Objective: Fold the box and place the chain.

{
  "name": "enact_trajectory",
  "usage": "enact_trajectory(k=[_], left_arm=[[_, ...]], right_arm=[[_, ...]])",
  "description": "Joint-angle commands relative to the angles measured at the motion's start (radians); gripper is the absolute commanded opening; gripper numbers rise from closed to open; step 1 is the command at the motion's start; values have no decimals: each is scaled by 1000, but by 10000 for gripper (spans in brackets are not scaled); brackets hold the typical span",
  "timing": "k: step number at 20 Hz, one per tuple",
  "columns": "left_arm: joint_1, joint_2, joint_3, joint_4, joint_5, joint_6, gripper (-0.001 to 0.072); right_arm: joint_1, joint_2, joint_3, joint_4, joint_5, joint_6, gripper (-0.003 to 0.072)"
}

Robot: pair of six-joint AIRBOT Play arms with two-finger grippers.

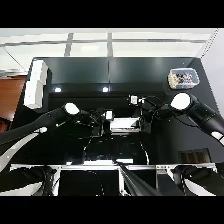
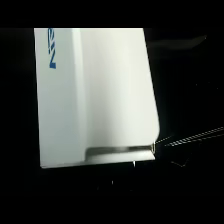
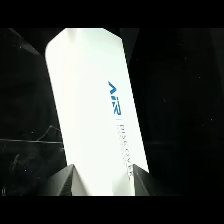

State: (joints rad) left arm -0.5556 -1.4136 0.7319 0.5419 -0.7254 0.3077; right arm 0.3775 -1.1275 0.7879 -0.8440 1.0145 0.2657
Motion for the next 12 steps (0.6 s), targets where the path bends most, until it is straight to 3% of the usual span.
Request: enact_trajectory(k=[1,12], left_arm=[[0,0,1,0,0,2,388],[0,0,1,0,0,2,388]], right_arm=[[1,0,0,-5,9,27,239],[1,0,0,-48,18,41,239]])
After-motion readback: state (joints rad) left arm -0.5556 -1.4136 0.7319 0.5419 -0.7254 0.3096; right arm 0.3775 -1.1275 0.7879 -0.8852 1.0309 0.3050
